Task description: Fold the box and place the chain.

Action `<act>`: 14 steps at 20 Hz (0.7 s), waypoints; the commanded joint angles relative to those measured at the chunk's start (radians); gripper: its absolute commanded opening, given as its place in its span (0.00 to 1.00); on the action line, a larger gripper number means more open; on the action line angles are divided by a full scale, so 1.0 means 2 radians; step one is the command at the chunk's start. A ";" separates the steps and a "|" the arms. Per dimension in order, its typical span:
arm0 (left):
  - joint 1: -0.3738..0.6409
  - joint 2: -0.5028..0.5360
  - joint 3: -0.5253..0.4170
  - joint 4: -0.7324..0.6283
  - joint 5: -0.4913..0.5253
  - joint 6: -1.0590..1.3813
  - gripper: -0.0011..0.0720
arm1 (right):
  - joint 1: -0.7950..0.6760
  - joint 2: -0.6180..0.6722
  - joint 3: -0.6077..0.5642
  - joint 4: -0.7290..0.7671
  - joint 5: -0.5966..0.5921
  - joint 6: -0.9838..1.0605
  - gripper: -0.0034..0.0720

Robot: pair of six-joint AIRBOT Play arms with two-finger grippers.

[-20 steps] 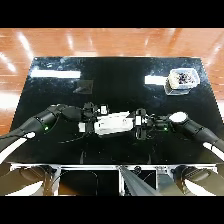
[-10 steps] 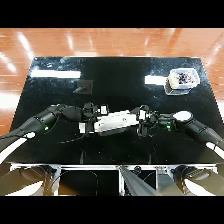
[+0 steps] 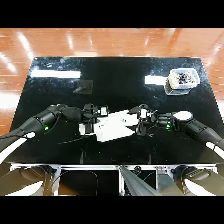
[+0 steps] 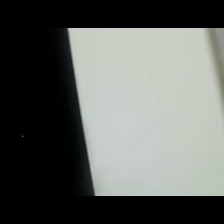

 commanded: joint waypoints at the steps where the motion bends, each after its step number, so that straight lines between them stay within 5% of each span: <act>1: 0.000 0.000 0.001 0.009 0.002 0.000 0.04 | 0.000 -0.008 0.001 0.004 0.000 -0.004 1.00; 4: 0.000 0.000 0.001 0.009 0.002 0.000 0.04 | -0.015 -0.007 0.001 -0.023 -0.006 -0.004 1.00; 10: 0.000 0.000 0.001 0.007 0.001 0.000 0.04 | -0.072 -0.008 -0.002 -0.204 -0.008 0.015 1.00; 14: 0.000 0.000 0.001 0.007 -0.001 0.000 0.04 | -0.039 -0.019 -0.004 -0.214 0.012 0.003 1.00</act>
